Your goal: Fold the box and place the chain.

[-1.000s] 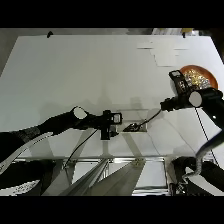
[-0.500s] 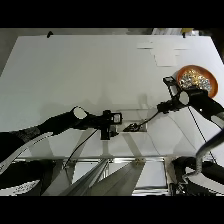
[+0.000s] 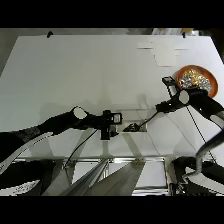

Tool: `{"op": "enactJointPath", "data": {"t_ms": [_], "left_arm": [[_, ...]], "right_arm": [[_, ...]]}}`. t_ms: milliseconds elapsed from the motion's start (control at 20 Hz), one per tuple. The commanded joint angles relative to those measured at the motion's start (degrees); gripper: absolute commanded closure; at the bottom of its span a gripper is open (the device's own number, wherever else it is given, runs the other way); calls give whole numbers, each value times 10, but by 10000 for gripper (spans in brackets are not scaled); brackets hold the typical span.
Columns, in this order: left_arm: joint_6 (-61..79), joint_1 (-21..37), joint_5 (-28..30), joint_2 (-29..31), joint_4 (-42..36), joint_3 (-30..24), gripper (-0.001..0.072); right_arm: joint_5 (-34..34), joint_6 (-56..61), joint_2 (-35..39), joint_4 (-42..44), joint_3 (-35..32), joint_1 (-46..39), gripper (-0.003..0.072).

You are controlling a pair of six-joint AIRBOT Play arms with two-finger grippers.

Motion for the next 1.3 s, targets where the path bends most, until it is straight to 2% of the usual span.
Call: {"op": "enactJointPath", "data": {"t_ms": [0, 200, 400, 550, 650, 900, 1250], "left_arm": [[0, 0, 0, 0, 0, 0, 500], [0, 0, 0, 0, 0, 0, 500], [0, 0, 0, 0, 0, 0, 500], [0, 0, 0, 0, 0, 0, 500], [0, 0, 0, 0, 0, 0, 500], [0, 0, 0, 0, 0, 0, 500], [0, 0, 0, 0, 0, 0, 500]], "right_arm": [[42, -8, 35, 5, 1, 0, 673], [96, -26, 112, 47, 1, 0, 673], [152, -94, 204, 197, 1, 2, 674], [205, -128, 257, 297, 1, 48, 674], [196, -128, 268, 326, 0, 98, 674], [135, -115, 268, 330, 1, 209, 673], [69, -105, 261, 342, 0, 264, 673]]}}
